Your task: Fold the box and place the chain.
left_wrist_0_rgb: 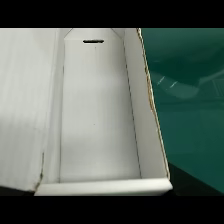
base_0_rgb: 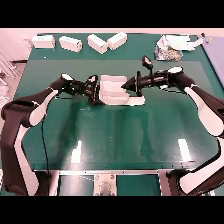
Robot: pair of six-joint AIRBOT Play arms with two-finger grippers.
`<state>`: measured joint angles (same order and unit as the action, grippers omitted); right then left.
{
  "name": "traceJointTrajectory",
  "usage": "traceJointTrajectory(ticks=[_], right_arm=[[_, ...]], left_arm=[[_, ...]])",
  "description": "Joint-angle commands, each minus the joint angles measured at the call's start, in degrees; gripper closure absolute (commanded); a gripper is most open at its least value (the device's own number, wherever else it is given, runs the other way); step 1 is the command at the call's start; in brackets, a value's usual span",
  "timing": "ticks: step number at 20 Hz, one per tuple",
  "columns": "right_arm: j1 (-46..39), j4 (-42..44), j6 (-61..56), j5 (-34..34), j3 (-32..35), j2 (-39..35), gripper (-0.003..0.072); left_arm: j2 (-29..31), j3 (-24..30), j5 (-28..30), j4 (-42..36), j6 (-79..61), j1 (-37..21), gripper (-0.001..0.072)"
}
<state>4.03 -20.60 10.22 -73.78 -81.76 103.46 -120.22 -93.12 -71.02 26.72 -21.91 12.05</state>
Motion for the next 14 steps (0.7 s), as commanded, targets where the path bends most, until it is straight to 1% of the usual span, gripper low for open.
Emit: traceJointTrajectory(ticks=[1,4,6,10,14], right_arm=[[1.33,-3.13,-3.76,2.47,-4.02,3.17,0.0675],[1.53,-8.44,-8.00,2.47,-8.72,7.06,0.0675],[1.53,-9.44,-8.33,2.47,-10.62,8.87,0.0675],[1.99,-14.03,-9.01,4.26,-11.72,10.80,0.0675],[1.95,-15.26,-9.14,4.35,-11.72,11.17,0.0675]], left_arm=[[0.02,-0.02,-0.04,0.02,0.02,-0.02,0.0363],[0.02,-0.02,-0.04,0.02,0.02,-0.02,0.0363],[0.02,-0.02,-0.07,0.02,0.02,-0.02,0.0363],[0.02,-0.02,-0.07,0.00,0.02,-0.02,0.0363],[0.02,-0.02,-0.11,0.02,0.02,-0.02,0.0363]])
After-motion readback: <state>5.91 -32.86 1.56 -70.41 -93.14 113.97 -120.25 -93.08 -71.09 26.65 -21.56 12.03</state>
